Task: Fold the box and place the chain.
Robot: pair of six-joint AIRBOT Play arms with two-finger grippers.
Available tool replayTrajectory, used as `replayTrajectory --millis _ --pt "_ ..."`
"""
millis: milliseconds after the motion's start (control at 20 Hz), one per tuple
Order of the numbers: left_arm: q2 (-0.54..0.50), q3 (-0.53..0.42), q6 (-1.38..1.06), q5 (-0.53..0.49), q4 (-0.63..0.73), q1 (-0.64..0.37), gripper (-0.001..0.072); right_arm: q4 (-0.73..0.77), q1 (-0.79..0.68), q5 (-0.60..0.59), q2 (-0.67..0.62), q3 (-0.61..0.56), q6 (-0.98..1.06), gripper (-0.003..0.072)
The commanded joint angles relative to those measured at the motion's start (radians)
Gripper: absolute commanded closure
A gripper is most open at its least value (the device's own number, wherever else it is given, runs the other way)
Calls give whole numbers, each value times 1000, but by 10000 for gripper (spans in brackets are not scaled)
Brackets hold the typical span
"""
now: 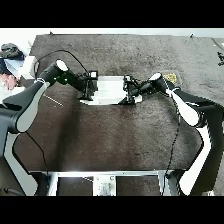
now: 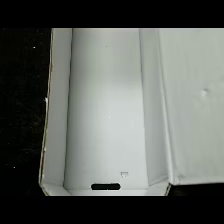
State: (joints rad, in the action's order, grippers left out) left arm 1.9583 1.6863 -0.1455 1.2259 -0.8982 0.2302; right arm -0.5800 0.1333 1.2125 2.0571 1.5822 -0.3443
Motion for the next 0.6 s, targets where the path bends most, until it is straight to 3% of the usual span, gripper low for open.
replayTrajectory --millis 0,250,300,350,550 --pt "8 -10 24 -44 -15 18 25 0 1 0 0 1 0 351" --pt "8 -10 41 -19 -5 19 27 0 1 0 0 1 0 351" --pt "8 -10 44 -18 2 19 42 0 0 0 0 1 0 351" --pt "8 -10 67 -17 5 19 109 0 0 0 0 1 0 351" --pt "8 -10 95 -10 7 24 117 0 0 0 0 1 0 351"
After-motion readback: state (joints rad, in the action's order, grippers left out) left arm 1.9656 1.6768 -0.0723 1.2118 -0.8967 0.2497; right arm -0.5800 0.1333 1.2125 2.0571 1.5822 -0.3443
